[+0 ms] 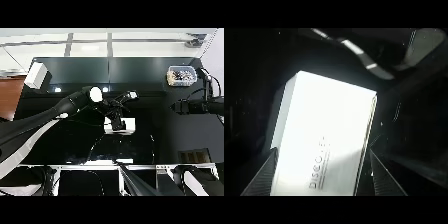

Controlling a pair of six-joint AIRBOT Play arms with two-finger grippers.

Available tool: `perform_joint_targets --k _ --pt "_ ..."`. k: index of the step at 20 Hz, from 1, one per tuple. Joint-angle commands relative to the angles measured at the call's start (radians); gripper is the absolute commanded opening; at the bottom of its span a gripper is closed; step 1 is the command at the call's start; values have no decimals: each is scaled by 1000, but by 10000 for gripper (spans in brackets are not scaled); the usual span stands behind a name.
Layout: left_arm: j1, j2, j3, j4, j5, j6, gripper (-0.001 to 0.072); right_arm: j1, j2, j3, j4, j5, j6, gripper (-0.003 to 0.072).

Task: Fold the box and place the chain.

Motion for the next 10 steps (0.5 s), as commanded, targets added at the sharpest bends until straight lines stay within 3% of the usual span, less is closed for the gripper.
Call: perform_joint_targets --k 1,10 --pt "-3 -1 21 75 -49 -1 718 0 0 0 0 -2 -1 16" --pt "-75 -1 21 215 -41 -4 716 0 0 0 0 -2 -1 17"
